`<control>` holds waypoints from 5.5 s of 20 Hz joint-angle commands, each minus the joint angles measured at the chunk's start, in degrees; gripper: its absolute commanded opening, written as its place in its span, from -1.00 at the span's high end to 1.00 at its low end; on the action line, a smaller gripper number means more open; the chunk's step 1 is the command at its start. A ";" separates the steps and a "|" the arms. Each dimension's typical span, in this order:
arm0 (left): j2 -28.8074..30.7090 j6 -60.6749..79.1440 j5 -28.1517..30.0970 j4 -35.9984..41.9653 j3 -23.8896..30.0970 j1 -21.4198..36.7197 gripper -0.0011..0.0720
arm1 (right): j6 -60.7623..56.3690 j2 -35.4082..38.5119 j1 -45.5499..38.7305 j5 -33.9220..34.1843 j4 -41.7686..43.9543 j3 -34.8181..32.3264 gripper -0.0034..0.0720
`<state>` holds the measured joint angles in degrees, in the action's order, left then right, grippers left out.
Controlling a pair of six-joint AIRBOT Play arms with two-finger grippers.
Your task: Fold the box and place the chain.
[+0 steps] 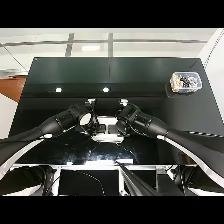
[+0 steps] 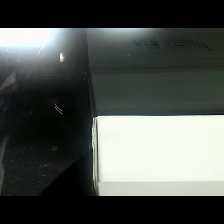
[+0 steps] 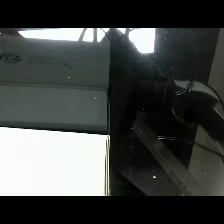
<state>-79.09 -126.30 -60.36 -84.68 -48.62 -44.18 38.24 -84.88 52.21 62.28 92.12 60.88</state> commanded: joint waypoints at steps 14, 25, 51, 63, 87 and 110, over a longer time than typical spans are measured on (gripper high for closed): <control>0.00 0.11 0.07 -0.07 0.04 0.00 0.90 | -0.83 1.88 0.17 1.86 -0.68 0.28 -0.11; -0.02 0.09 0.09 -0.09 0.04 0.00 0.90 | 3.32 7.08 -0.55 5.95 -1.36 3.69 -0.11; -0.02 0.09 -0.17 -0.09 0.04 0.04 0.90 | 16.13 -9.27 -63.82 -3.32 3.98 25.86 -0.55; -0.07 0.11 -0.13 -0.33 0.04 0.04 0.90 | 17.31 -19.47 -63.45 -2.89 6.43 33.20 -0.51; -0.17 0.11 0.92 -0.31 0.04 0.04 0.90 | 41.42 0.76 -63.95 3.10 12.28 37.35 0.85; -0.59 0.13 0.09 -0.33 0.04 0.00 0.90 | 50.34 25.75 -17.42 18.75 24.17 37.29 0.85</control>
<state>-79.64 -126.19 -60.16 -84.97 -48.62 -44.18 91.09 -59.20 28.99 82.59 115.09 98.19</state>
